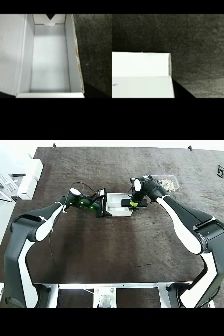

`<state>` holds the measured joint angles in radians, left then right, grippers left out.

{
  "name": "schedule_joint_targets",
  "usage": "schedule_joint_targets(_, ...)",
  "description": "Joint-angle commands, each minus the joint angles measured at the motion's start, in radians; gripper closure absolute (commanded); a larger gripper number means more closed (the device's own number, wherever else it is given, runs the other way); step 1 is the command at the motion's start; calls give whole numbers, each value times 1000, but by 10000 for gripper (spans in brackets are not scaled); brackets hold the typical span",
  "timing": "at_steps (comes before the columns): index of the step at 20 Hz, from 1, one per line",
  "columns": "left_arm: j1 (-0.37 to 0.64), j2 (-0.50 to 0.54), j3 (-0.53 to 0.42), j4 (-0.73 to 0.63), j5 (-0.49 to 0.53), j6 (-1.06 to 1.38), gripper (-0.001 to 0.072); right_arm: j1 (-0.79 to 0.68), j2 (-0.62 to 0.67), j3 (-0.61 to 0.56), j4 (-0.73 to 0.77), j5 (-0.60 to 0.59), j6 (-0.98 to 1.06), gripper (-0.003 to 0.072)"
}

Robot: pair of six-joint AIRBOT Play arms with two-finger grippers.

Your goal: Fold the box and place the chain.

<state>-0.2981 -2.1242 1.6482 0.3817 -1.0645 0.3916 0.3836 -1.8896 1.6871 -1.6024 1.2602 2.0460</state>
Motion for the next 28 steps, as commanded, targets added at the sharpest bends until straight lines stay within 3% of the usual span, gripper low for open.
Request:
schedule_joint_targets(1, -1, 0, 1, 0, -2, 2, 231, 2, -7, 3, -11, 14, 27, 670)
schedule_joint_targets(5, -1, 0, 1, 0, -2, 2, 230, 2, -6, 3, -25, 17, 34, 668)
schedule_joint_targets(6, -1, 0, 1, 0, -2, 2, 231, 1, -5, 3, -26, 16, 34, 568)
schedule_joint_targets(7, -1, 0, 1, 0, -2, 2, 231, -1, -3, 4, -25, 16, 34, 298)
schedule_joint_targets(8, -1, 0, 1, 0, -2, 2, 231, -3, -1, 9, -25, 16, 29, 197)
schedule_joint_targets(14, -1, 0, 1, 0, -2, 2, 231, -2, 48, 59, -29, 17, -26, 209)
schedule_joint_targets(19, -1, 0, 0, 0, -2, 2, 230, -1, 179, 59, -30, 37, -123, 208)
schedule_joint_targets(24, -1, 0, 1, 0, -2, 2, 230, -32, 285, 59, -171, -42, -226, 205)
schedule_joint_targets(25, -1, 0, 1, 0, -2, 2, 231, -60, 285, 59, -209, -61, -227, 158)
schedule_joint_targets(28, -1, 0, 1, 0, -1, 2, 231, -197, 251, 50, -206, -200, -261, 158)
